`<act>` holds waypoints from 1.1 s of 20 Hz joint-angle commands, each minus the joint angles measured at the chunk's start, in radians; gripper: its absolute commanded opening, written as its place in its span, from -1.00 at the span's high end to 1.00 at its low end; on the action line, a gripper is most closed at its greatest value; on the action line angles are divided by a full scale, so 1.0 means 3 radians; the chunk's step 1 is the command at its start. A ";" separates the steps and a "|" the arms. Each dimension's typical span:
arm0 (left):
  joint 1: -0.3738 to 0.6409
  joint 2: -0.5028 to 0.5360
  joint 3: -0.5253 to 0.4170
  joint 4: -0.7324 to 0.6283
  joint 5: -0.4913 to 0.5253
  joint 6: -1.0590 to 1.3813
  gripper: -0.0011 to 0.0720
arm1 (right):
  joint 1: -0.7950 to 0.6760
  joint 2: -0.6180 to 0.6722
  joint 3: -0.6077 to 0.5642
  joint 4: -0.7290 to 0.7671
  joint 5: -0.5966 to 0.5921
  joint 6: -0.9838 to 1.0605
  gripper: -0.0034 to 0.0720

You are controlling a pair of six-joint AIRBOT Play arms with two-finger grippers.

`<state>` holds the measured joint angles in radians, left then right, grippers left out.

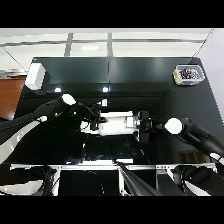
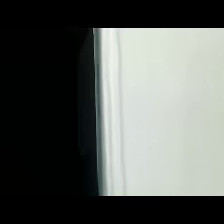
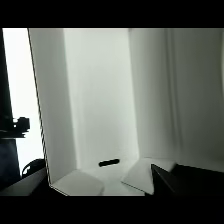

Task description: Fold the box and place the chain.

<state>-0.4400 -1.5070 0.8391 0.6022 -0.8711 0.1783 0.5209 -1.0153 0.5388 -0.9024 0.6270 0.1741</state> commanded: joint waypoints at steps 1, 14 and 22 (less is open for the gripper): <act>-0.0003 0.0000 -0.0001 0.0000 -0.0013 0.0004 0.89 | -0.0237 -0.0019 0.0112 0.0102 -0.0008 -0.0001 -0.96; -0.0003 0.0000 -0.0001 0.0001 -0.0008 0.0043 0.89 | -0.0510 -0.0587 0.0112 0.1179 0.0451 -0.1452 -0.96; -0.0003 0.0000 -0.0001 0.0001 -0.0005 0.0045 0.89 | -0.0510 -0.0736 0.0114 0.1245 0.0450 -0.1535 -0.96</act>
<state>-0.4400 -1.5066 0.8394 0.6025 -0.8749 0.1925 0.3683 -1.2213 0.5720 -0.5400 0.7559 -0.2722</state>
